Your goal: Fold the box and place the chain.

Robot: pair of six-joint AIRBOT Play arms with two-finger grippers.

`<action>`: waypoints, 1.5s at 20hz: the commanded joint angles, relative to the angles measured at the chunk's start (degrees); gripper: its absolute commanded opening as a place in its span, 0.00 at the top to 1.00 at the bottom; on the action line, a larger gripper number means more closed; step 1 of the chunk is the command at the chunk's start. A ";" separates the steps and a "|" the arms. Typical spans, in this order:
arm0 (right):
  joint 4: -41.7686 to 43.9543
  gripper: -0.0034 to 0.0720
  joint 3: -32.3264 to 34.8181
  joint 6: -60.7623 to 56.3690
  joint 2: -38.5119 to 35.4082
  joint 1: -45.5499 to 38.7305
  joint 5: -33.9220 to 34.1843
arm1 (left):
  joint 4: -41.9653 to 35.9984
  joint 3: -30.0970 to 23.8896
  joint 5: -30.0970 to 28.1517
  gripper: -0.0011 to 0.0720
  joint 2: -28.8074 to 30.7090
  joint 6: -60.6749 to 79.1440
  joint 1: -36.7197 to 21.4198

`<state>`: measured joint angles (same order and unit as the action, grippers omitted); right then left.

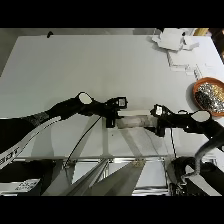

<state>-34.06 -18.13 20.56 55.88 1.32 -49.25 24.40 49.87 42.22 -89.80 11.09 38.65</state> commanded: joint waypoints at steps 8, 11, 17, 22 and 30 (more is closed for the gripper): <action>4.35 0.06 -0.13 9.70 7.23 -0.92 -5.49 | 0.04 0.02 0.00 0.97 0.00 0.02 0.00; 4.02 0.06 -0.13 8.17 8.31 -0.92 -6.47 | 0.02 0.02 0.00 0.97 0.00 0.02 0.00; 4.48 0.08 -0.13 11.47 10.86 0.63 -4.57 | 0.02 0.02 0.00 0.97 0.00 0.02 0.00; 5.46 0.10 -0.13 11.45 12.96 2.80 -2.12 | 0.02 0.02 0.00 0.97 -0.02 0.02 0.00; 5.42 0.34 -0.13 11.19 12.94 1.42 -2.36 | 0.02 0.02 0.02 0.97 0.00 0.02 0.00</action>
